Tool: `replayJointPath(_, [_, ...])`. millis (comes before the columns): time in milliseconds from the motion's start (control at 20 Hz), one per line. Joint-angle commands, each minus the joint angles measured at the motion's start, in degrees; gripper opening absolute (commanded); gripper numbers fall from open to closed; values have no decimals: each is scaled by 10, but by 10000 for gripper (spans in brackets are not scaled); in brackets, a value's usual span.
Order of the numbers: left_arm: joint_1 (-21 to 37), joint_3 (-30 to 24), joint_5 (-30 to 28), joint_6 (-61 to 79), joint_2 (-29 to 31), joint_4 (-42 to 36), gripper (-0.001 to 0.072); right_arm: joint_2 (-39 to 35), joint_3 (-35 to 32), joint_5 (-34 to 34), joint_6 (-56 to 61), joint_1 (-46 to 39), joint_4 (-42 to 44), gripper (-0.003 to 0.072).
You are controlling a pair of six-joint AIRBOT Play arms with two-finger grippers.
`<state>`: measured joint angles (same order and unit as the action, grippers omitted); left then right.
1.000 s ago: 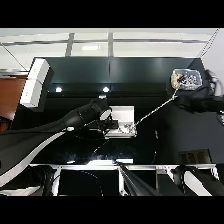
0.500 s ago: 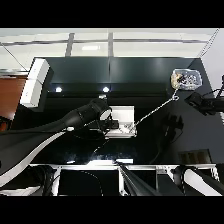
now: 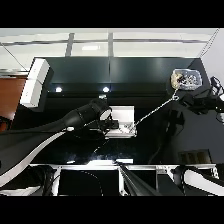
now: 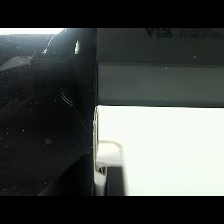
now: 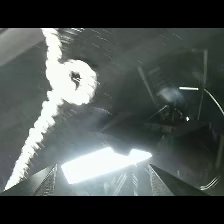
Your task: Fold the box and place the chain.
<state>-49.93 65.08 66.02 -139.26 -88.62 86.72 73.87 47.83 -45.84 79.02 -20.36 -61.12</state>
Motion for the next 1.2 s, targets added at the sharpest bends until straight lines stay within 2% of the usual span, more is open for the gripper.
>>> replayJointPath(0, [0,0,-1,0,0,0,33,45,51,21,-4,44,-5,664])
replayJointPath(200, [0,0,1,0,0,0,33,113,103,39,-2,54,-5,664])
replayJointPath(450, [0,0,0,0,0,9,33,143,132,124,-26,62,-5,662])
replayJointPath(500, [0,0,0,0,0,9,33,146,137,136,-30,66,-5,643])
replayJointPath(550, [0,0,0,0,0,9,33,150,143,137,-30,70,-12,456])
replayJointPath(600, [0,0,0,0,0,9,33,156,150,137,-30,74,-21,423])
replayJointPath(900, [0,0,1,0,0,9,33,191,168,140,-20,94,-45,422])
replayJointPath(950, [0,0,2,0,0,9,33,192,168,140,-18,94,-45,356])
replayJointPath(1000, [0,0,2,0,0,9,33,192,168,138,-19,94,-45,191])
replayJointPath(1050, [0,0,3,0,0,9,33,192,171,125,-19,94,-45,60])
replayJointPath(1100, [0,0,3,0,0,9,33,191,178,102,-19,93,-45,15])
replayJointPath(1150, [0,0,3,0,0,9,33,189,187,72,-19,93,-45,15])
